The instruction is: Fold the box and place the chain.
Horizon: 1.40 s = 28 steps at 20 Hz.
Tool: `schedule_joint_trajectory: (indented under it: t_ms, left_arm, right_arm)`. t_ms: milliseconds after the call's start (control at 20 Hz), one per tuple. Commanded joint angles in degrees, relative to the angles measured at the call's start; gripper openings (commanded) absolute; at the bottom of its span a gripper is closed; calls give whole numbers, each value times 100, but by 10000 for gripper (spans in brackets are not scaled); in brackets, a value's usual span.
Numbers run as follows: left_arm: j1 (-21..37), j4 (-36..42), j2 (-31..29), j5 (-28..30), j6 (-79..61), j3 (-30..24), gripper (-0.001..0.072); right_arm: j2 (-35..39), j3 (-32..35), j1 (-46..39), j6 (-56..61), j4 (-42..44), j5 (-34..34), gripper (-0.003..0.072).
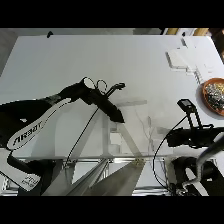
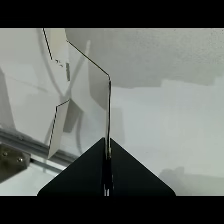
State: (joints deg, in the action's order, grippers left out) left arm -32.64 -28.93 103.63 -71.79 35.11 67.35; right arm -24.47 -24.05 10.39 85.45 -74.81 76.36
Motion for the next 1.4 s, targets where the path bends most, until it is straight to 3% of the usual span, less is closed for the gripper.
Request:
schedule_joint_trajectory:
  t_ms: [0,50,100,150,200,250,350,450,600,700,800,900,1100,1350]
  left_arm:
    - [-70,131,15,103,-350,-2,175]
    - [-66,170,15,61,-452,-2,53]
    - [-63,168,4,42,-651,0,2]
    - [-48,157,-22,61,-907,0,1]
    - [-28,127,-103,155,-1137,4,0]
    - [-20,98,-234,306,-1281,4,-1]
    - [-20,-114,-667,693,-1432,4,-3]
    - [-87,-916,-1222,901,-1248,4,-4]
    - [-326,-2430,-1976,619,-328,-74,-6]
    - [-505,-2817,-2450,981,-262,-492,-6]
    - [-542,-2396,-2767,1659,-684,-1075,-5]
    - [-516,-1539,-2717,1961,-1698,-1497,-2]
    - [-584,-1147,-2168,2138,-3029,-1585,0]
    - [-619,-1032,-1762,2577,-3213,-1585,0]
  right_arm:
    - [4,2,7,2,0,2,19]
    - [4,2,7,2,2,2,19]
    - [4,2,9,0,7,2,19]
    - [4,-2,7,0,9,-15,27]
    - [4,-24,7,0,11,-55,126]
    - [4,-87,7,2,33,-116,292]
    - [7,-299,7,2,28,-208,420]
    - [7,-660,7,-46,2,-258,421]
    - [7,-1163,7,-50,-173,-236,420]
    - [9,-1320,7,-63,-192,-240,418]
    - [7,-1325,7,-63,-190,-221,414]
    - [7,-1325,7,-125,-190,-240,409]
    - [7,-1325,7,-195,-181,-422,409]
    - [4,-1325,7,-199,-166,-549,409]
